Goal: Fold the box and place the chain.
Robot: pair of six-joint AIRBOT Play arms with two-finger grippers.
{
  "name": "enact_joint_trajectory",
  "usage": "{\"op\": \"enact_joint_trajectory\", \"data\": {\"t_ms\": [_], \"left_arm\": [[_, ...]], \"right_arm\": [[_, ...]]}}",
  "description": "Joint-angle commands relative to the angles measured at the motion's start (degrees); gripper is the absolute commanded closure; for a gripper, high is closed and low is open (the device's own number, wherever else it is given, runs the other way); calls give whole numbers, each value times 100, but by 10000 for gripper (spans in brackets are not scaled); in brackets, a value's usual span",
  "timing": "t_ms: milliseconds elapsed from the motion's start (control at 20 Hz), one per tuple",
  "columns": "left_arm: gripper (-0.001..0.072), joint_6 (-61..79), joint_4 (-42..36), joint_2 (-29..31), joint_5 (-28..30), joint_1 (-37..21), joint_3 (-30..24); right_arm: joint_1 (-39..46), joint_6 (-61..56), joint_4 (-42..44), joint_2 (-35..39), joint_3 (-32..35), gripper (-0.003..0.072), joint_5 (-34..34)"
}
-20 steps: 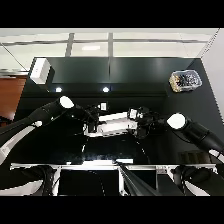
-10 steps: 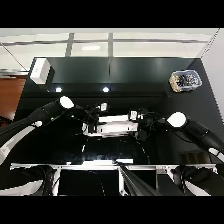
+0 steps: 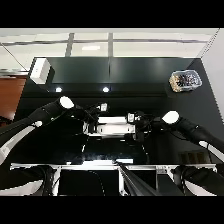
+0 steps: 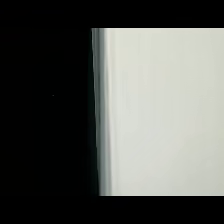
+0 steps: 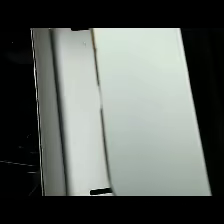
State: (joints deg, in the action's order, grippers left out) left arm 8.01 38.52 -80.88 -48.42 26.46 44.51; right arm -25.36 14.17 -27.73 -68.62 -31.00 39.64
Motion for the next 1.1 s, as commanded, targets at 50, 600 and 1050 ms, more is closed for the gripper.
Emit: {"op": "enact_joint_trajectory", "data": {"t_ms": [50, 600, 1050], "left_arm": [[681, -4, -20, 0, 11, -4, 2], [681, -4, -20, 0, -7, -2, 2], [681, -4, -20, 0, -4, -2, 2]], "right_arm": [[87, 133, -197, -205, 7, -25, 109], [96, 151, -271, -334, 13, -24, 107], [-83, -87, -404, -361, 13, -24, -214]]}}
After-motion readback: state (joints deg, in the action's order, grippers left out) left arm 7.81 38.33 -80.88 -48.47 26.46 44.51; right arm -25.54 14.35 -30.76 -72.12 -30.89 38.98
